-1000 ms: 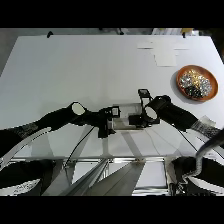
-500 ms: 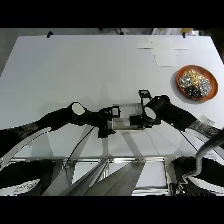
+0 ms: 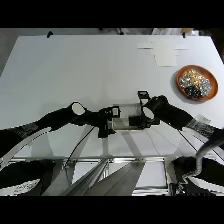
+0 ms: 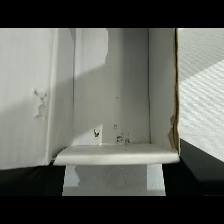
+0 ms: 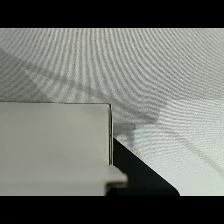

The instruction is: Fold the box and place the chain.

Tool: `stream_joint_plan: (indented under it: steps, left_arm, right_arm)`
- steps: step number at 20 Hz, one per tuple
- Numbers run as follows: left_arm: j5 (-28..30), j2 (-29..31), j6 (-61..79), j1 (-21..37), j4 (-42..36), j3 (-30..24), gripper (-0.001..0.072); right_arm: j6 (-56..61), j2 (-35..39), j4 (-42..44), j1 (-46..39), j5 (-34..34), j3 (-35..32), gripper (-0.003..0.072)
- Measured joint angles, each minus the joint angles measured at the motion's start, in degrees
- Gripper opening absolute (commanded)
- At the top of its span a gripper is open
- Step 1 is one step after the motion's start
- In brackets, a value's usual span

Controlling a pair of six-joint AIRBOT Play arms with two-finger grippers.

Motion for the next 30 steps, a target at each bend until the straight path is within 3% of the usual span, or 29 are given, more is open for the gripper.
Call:
stream_joint_plan:
  steps: [1,2,4,5,13,19,26,30]
  left_arm:
    - [0.0,0.0,0.0,0.0,0.0,0.0,0.0254]
    - [0.0,0.0,0.0,0.0,0.0,0.0,0.0254]
    - [0.0,0.0,0.0,0.0,0.0,0.0,0.0254]
    - [0.0,0.0,0.0,0.0,0.0,0.0,0.0254]
    - [0.0,0.0,0.0,0.0,0.0,0.0,0.0254]
    - [0.0,0.0,0.0,0.0,0.0,0.0,0.0254]
    - [0.0,0.0,0.0,0.0,0.0,0.0,0.0254]
    - [0.0,0.0,0.0,0.0,0.0,0.0,0.0254]
  right_arm:
    - [0.0,0.0,0.0,0.0,0.1,0.0,0.0019]
    - [0.0,-0.1,0.0,0.0,0.1,0.0,0.0077]
    - [0.0,-0.2,-0.2,0.0,0.5,0.0,0.0337]
    - [-0.2,-0.1,-0.5,0.0,1.0,0.0,0.037]
    - [-12.9,8.0,-1.2,0.0,7.1,0.7,0.0361]
    - [-23.4,13.2,-1.9,-3.0,14.0,10.2,0.0361]
    - [-33.3,14.0,-2.1,-27.3,11.6,19.2,0.0335]
    - [-38.6,11.9,-2.2,-43.1,7.3,20.1,0.0202]
